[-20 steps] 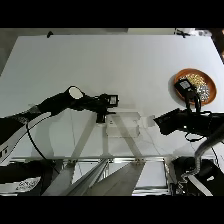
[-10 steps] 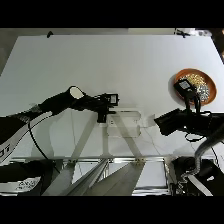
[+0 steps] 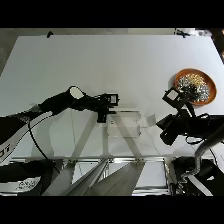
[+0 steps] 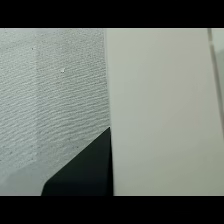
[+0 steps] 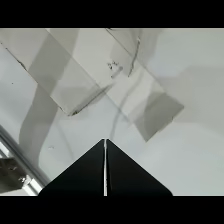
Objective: Fold the box and place the chain.
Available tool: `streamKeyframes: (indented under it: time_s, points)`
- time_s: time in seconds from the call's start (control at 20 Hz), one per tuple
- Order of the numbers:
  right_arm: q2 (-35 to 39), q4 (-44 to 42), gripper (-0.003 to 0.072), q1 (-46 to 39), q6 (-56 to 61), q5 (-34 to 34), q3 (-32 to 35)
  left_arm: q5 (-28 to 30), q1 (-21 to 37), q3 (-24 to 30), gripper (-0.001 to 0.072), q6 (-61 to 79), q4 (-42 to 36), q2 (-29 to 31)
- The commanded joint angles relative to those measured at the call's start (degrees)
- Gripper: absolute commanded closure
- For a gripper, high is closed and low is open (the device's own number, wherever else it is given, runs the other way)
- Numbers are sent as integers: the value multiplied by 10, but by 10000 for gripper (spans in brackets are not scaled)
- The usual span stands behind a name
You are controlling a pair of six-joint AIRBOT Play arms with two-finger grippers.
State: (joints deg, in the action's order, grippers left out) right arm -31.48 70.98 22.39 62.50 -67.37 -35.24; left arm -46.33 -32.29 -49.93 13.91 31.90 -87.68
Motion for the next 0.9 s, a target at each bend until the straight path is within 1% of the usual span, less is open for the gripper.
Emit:
streamKeyframes:
  time_s: [0.0, 0.1, 0.15, 0.25, 0.35, 0.5, 0.55, 0.7, 0.85]
  points:
    - [-29, -38, 678, 0, -144, 48, 0, -2, 0, 0, 698, 0, 0, 0]
    - [-73, -69, 668, 4, -202, 50, 0, -2, 0, 0, 698, 0, 0, 0]
    - [-99, -77, 530, 16, -220, 51, 0, -2, 0, 0, 698, 0, 0, 0]
    - [-141, -51, 211, 51, -252, 68, 0, -2, 0, 0, 698, 0, 0, 0]
    - [-163, 3, -13, 87, -256, 84, 0, -2, 0, 0, 698, 0, 0, 0]
    - [-164, -2, -13, 87, -255, 85, 9, -2, 0, 0, 698, 0, 0, 0]
    - [-164, -2, -13, 87, -255, 95, 20, -2, 0, 0, 698, 0, 0, 0]
    - [-161, 1, -13, 87, -283, 128, 71, -2, 0, 0, 698, 0, 0, 0]
    - [-128, 8, -12, 96, -306, 180, 136, -2, 0, 0, 698, 0, 0, 0]
